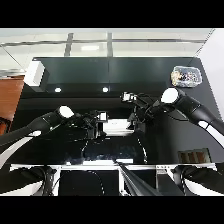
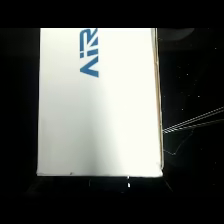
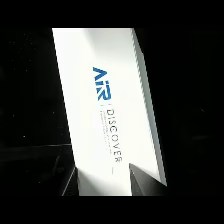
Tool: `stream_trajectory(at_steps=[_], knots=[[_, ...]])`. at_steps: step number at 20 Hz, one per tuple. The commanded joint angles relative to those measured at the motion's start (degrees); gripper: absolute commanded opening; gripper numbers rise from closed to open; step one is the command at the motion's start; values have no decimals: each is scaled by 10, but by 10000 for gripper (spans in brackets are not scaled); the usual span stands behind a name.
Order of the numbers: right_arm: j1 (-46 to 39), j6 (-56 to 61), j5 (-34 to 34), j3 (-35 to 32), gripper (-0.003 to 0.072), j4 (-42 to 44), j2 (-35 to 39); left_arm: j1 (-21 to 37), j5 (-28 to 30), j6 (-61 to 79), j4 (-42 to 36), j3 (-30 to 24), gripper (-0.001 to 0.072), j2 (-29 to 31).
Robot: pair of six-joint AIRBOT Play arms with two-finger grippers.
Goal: Fold the box and place the chain.
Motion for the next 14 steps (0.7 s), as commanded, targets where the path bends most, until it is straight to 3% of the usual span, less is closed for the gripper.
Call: stream_trajectory(at_steps=[1, 10, 12, 14], knots=[[0, 1, -3, -7, 366, -2, -2, 0, 2, 0, 0, 0, 353, 0], [-7, 22, -3, 3, 369, -4, 33, 0, 1, 0, 0, 0, 353, 0], [-30, 91, 16, 7, 369, -4, 65, 0, 1, 0, 0, 0, 353, 0], [-72, 249, 71, -10, 368, 3, 73, 0, 1, 0, 0, 0, 353, 0]])
